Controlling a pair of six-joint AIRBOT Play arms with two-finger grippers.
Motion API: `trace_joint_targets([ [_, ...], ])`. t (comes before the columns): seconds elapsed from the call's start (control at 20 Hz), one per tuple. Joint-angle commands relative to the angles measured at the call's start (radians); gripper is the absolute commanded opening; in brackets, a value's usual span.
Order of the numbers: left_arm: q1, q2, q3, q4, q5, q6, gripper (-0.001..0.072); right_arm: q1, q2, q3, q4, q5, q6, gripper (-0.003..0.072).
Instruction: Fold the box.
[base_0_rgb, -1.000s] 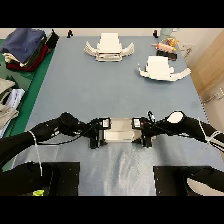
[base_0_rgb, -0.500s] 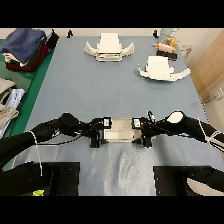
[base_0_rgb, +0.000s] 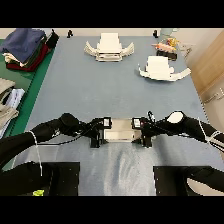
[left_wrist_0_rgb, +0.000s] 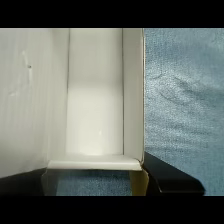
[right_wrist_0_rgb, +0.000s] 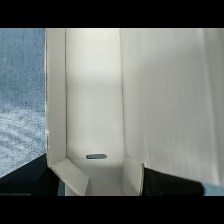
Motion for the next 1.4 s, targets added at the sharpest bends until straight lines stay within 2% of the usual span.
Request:
trace_joint_targets([
  [0.0,0.000,0.000,-0.001,0.000,0.000,0.000,0.0505,0.000,0.000,0.000,0.000,0.000,0.000,0.0606],
  [0.5,0.000,0.000,-0.001,0.000,-0.001,0.000,0.0505,0.000,0.000,0.000,0.000,-0.002,0.000,0.0606],
  [0.6,0.000,0.000,-0.001,0.000,-0.001,0.000,0.0505,0.000,0.000,0.000,-0.003,-0.032,0.000,0.0606],
  [0.75,0.000,0.000,-0.001,0.000,-0.002,0.000,0.0505,0.000,0.001,0.000,0.004,0.000,0.001,0.0608],
  [0.8,0.000,0.000,-0.001,0.000,-0.002,0.000,0.0505,0.000,0.002,0.000,0.029,0.006,0.001,0.0720],
  [0.9,0.000,0.000,-0.001,0.000,-0.001,0.000,0.0505,-0.002,0.004,0.002,0.064,-0.006,0.005,0.0720],
  [1.15,0.000,0.000,-0.001,0.000,-0.002,0.000,0.0505,-0.003,0.015,0.002,0.042,0.020,0.021,0.0720],
  [1.35,0.000,0.000,-0.001,0.000,-0.002,0.000,0.0505,-0.003,0.081,0.002,-0.078,0.091,0.210,0.0720],
])
